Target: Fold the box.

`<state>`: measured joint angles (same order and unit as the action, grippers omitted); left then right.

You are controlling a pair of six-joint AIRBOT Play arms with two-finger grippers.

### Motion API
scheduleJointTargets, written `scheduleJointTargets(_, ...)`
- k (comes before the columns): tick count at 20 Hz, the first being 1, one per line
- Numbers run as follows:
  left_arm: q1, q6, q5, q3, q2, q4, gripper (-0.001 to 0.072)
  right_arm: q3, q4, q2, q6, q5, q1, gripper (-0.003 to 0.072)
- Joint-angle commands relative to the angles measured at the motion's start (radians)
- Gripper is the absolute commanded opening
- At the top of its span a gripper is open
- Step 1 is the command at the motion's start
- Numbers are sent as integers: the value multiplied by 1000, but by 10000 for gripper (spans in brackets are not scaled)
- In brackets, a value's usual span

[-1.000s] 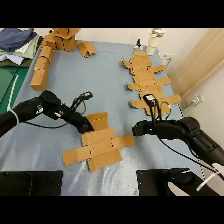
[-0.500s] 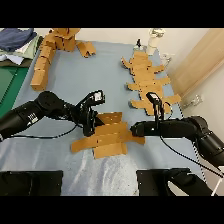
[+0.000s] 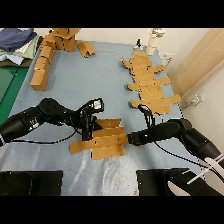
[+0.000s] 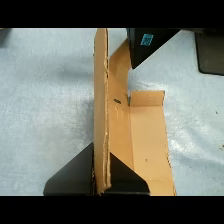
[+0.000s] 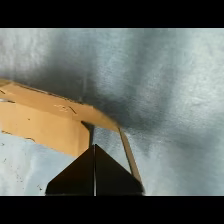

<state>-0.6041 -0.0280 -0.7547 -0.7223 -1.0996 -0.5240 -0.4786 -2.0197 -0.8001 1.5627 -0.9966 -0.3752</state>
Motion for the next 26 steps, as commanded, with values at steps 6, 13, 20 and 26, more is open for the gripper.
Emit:
scheduleJointTargets(6,-111,31,67,47,0,10,12,23,-19,-61,-12,80,-1,3)
scheduleJointTargets(13,-113,13,84,93,0,37,12,23,-19,-61,-19,76,-1,3)
scheduleJointTargets(20,-111,13,101,113,-1,39,12,23,-14,-61,-19,72,-1,3)
scheduleJointTargets(26,-114,21,90,113,-1,39,12,23,0,-59,-19,72,-1,2)
